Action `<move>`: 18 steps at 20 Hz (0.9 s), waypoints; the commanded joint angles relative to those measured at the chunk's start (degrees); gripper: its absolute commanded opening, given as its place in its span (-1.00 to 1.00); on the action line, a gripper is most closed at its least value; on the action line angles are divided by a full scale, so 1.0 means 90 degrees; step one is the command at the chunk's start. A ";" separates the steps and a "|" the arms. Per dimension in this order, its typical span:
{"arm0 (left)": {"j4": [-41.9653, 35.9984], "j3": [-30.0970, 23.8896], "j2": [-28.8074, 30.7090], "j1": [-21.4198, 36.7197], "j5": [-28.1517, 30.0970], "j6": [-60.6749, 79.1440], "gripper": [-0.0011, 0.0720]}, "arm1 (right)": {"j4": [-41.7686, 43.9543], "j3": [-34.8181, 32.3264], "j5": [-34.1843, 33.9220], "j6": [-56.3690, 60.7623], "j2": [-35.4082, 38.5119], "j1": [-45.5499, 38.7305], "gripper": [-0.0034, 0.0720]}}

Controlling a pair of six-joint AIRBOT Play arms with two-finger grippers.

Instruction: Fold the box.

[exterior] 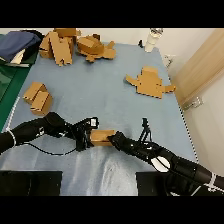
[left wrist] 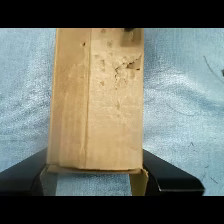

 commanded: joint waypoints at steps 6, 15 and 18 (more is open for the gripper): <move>0.0002 0.0000 0.0002 0.0000 0.0007 0.0000 -0.34 | -0.0041 -0.0005 -0.0036 0.0015 -0.0374 0.0024 -0.91; 0.0002 0.0000 0.0005 0.0000 0.0012 0.0000 -0.34 | -0.0197 0.0347 -0.0308 0.0015 -0.0359 0.0024 -0.91; 0.0002 0.0000 0.0002 0.0000 0.0012 0.0000 -0.34 | -0.0279 0.0510 -0.0330 0.0017 -0.0372 0.0126 -0.91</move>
